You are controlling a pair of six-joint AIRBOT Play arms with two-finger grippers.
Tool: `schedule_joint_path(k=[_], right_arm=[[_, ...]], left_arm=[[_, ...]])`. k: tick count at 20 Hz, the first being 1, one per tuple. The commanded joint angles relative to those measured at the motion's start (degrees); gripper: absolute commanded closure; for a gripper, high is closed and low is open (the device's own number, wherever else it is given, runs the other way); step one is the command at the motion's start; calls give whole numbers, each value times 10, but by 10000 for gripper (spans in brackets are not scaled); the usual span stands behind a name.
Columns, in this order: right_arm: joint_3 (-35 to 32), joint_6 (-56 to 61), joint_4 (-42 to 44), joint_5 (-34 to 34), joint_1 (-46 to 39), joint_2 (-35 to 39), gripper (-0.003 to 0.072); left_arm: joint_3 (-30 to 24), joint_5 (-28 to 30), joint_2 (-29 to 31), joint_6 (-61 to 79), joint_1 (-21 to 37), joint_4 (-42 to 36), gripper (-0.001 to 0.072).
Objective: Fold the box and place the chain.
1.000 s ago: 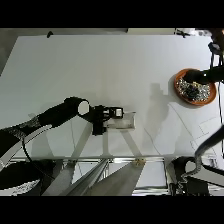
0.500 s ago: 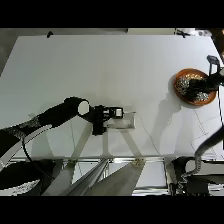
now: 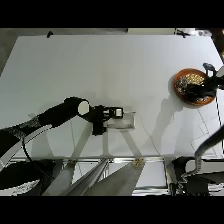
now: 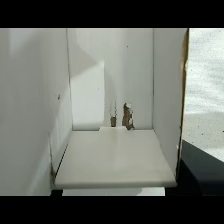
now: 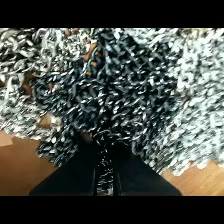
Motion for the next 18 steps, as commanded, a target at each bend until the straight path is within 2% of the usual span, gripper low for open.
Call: schedule_joint_path(k=[1,6,11,13,16,18], right_arm=[[0,-18,11,19,0,29,667],[0,-73,50,49,0,132,667],[0,-106,172,82,0,245,667],[0,-120,209,115,0,280,667],[-7,-120,222,173,12,317,668],[-39,-120,224,177,48,341,668]], left_arm=[[0,0,0,0,0,0,499],[0,0,0,0,0,0,499],[0,0,0,0,0,0,499],[0,0,0,0,0,0,499],[0,0,0,0,0,0,499],[0,0,0,0,0,0,499]])
